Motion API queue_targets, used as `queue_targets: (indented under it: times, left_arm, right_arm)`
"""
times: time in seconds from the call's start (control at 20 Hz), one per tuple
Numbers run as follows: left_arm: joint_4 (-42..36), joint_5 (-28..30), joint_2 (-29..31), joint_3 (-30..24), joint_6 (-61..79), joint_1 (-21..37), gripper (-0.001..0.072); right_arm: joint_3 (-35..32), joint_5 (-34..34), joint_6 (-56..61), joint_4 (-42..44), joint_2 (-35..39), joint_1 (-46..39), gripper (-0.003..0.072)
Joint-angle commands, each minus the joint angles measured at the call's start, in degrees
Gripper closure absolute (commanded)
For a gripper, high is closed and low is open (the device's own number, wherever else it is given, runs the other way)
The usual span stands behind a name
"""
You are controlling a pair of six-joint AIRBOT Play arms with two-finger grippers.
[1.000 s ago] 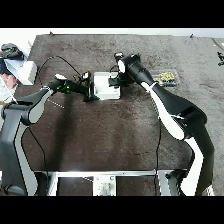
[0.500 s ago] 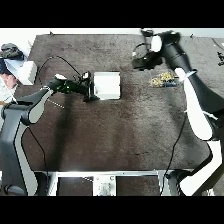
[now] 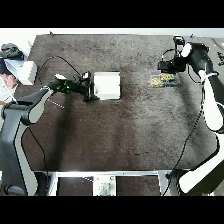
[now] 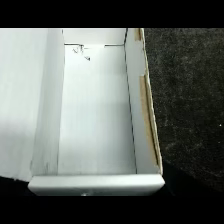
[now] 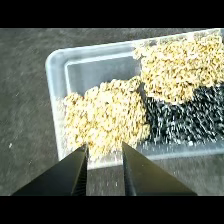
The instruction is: Fold the box and place the chain.
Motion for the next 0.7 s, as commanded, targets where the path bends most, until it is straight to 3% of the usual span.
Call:
queue_targets:
  times: [0.0, 0.15, 0.65]
  left_arm:
    - [0.0, 0.0, -0.04, 0.02, -0.07, 0.04, 0.0241]
    - [0.0, 0.02, -0.04, 0.02, -0.04, 0.04, 0.0241]
    - [0.0, 0.02, -0.04, 0.02, -0.07, 0.04, 0.0241]
  right_arm:
    - [-0.44, -2.64, -2.16, 4.57, -3.52, -1.44, 0.0449]
    - [-0.44, -2.47, -3.87, 7.69, -5.92, -1.38, 0.0449]
    - [-0.44, -0.85, -5.51, 4.59, -8.31, -0.66, 0.047]
